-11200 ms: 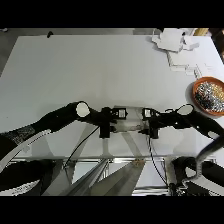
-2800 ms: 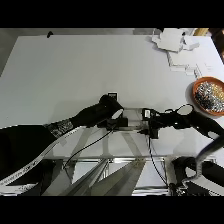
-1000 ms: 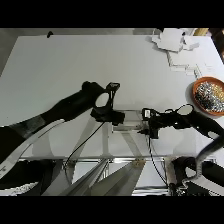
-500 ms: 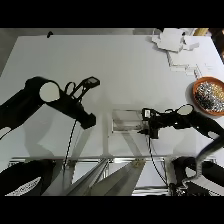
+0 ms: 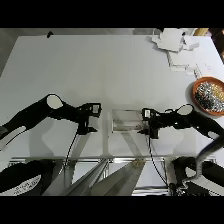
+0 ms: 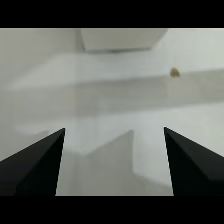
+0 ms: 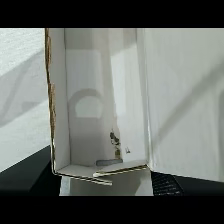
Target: Fold the box and place the chain.
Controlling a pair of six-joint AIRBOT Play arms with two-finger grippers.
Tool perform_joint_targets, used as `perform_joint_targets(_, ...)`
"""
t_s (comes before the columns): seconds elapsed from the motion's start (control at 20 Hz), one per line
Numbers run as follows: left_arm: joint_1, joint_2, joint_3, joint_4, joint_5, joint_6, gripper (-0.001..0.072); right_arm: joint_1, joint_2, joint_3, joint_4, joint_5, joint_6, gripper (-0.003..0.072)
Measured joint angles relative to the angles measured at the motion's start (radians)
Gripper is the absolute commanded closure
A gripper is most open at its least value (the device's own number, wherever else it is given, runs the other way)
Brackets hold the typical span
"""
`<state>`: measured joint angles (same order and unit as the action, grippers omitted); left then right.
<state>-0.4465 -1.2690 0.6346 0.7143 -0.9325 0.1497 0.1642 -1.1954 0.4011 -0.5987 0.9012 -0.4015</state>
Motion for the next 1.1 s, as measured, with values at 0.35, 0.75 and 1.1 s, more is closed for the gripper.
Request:
perform_joint_targets(0.35,-0.098,-0.108,-0.012,-0.232,0.098,0.296,0.001,0.0,0.0,0.0,0.0,0.0,0.0,0.0331)
perform_joint_targets(0.75,-0.163,-0.148,-0.013,-0.341,0.152,0.327,0.0008,0.0,0.0,0.0,0.0,0.0,0.0,0.0331)
perform_joint_targets(1.1,-0.188,-0.157,-0.013,-0.409,0.179,0.295,0.001,0.0,0.0,0.0,0.0,0.0,0.0,0.0331)
